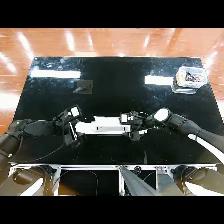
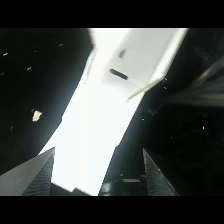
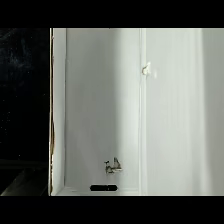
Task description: Fold the box and place the chain.
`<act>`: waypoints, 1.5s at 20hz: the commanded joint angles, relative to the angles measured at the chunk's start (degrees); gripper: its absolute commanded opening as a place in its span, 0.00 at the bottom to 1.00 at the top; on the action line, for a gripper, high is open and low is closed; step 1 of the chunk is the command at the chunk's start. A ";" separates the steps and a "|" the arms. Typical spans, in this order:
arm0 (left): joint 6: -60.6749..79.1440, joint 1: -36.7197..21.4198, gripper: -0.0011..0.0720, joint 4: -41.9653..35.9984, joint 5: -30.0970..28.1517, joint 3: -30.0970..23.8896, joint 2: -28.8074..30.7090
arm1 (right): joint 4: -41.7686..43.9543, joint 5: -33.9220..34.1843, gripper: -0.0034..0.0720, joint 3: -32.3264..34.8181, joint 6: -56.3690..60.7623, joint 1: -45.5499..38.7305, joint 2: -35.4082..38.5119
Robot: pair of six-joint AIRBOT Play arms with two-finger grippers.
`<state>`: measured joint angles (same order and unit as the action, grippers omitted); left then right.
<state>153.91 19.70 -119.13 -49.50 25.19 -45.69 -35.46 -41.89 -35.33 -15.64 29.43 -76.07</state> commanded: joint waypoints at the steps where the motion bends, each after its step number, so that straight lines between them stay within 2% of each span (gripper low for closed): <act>1: 5.90 2.75 0.89 -0.26 2.45 -0.02 -1.49 | 0.04 0.00 0.77 0.04 0.04 -0.02 -0.04; 13: 7.91 10.08 0.88 -1.95 15.19 0.09 -11.50 | 0.04 0.00 0.77 0.04 0.04 -0.02 -0.04; 17: 7.93 10.49 0.88 -3.02 18.86 0.13 -14.58 | 0.04 0.00 0.77 0.04 0.02 -0.02 -0.04; 27: 7.93 10.51 0.85 -3.08 19.06 0.63 -15.58 | 0.04 0.00 0.77 0.04 0.04 -0.02 -0.04; 30: 7.93 10.51 0.60 -3.32 17.62 0.63 -15.58 | 0.04 0.00 0.77 0.04 0.04 -0.02 -0.04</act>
<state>161.84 30.20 -122.21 -30.72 25.78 -61.23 -35.42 -41.87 -35.33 -15.62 29.43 -76.07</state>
